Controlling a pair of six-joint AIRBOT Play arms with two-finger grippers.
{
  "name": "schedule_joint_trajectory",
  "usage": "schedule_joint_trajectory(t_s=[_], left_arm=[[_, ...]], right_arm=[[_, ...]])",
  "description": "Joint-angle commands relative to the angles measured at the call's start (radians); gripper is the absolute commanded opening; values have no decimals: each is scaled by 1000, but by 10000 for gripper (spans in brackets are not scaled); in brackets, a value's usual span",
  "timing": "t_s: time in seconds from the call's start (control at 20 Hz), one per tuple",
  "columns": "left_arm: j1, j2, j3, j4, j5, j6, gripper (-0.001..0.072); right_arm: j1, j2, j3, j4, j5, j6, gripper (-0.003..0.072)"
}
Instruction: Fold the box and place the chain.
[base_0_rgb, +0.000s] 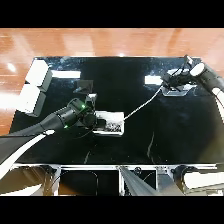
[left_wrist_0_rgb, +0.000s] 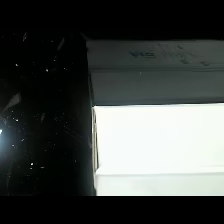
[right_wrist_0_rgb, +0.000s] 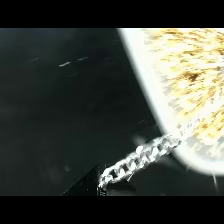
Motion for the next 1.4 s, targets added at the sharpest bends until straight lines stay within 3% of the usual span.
schedule_joint_trajectory(t_s=[0.0,0.25,0.4,0.55,0.75,1.05,1.35], left_arm=[[1,0,1,0,-2,0,22],[1,0,1,0,-3,0,23],[1,0,1,0,0,0,22],[0,0,1,0,6,1,22],[-1,0,1,-1,6,1,22],[-1,0,1,-1,5,1,23],[-1,0,1,-1,5,1,23]], right_arm=[[1,162,15,29,119,-130,23],[1,562,15,90,246,-177,22],[1,731,16,245,330,-222,23],[1,820,16,474,396,-291,25],[12,836,71,783,385,-354,26],[255,808,108,776,150,-364,27],[545,659,111,733,-37,-389,27]])
